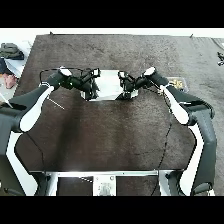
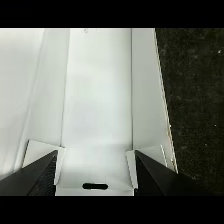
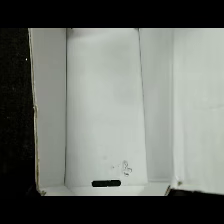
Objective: Fold the box and place the chain.
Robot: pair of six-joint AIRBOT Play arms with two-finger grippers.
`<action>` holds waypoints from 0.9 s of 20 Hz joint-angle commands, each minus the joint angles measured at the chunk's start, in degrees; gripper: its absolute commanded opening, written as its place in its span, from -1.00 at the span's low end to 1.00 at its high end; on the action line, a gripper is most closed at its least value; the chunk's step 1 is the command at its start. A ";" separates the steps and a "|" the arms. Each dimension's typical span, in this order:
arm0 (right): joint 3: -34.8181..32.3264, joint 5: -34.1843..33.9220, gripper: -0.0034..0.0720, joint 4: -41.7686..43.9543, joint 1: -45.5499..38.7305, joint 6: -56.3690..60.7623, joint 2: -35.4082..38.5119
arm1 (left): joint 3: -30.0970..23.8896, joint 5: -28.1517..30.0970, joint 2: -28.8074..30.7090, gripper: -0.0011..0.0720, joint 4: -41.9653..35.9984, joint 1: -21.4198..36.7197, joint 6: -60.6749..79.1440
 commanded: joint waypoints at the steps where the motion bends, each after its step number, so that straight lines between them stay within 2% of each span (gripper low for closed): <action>1: 0.02 -0.04 -0.46 0.02 -0.02 0.02 -0.02 | -0.02 0.66 -0.04 0.59 -0.09 -0.02 -0.13; 2: 0.02 -0.04 -0.47 0.02 -0.02 0.04 -0.02 | -0.02 0.63 -0.04 0.50 -0.02 -0.02 -0.11; 4: 0.02 -0.04 -0.46 0.00 -0.02 0.02 -0.02 | 0.13 -0.04 0.22 -0.94 0.66 0.11 0.07; 11: 0.02 -0.04 -0.46 0.02 -0.02 0.04 -0.02 | 0.15 -5.40 3.50 -0.94 0.31 5.14 -2.12; 15: 0.02 -0.04 -0.46 0.00 -0.02 0.04 -0.02 | 0.13 -5.77 8.66 -0.95 0.63 5.95 -7.06; 18: 0.02 -0.04 -0.47 0.00 -0.02 0.04 -0.02 | -0.17 -4.44 13.14 -0.95 4.24 5.95 -15.93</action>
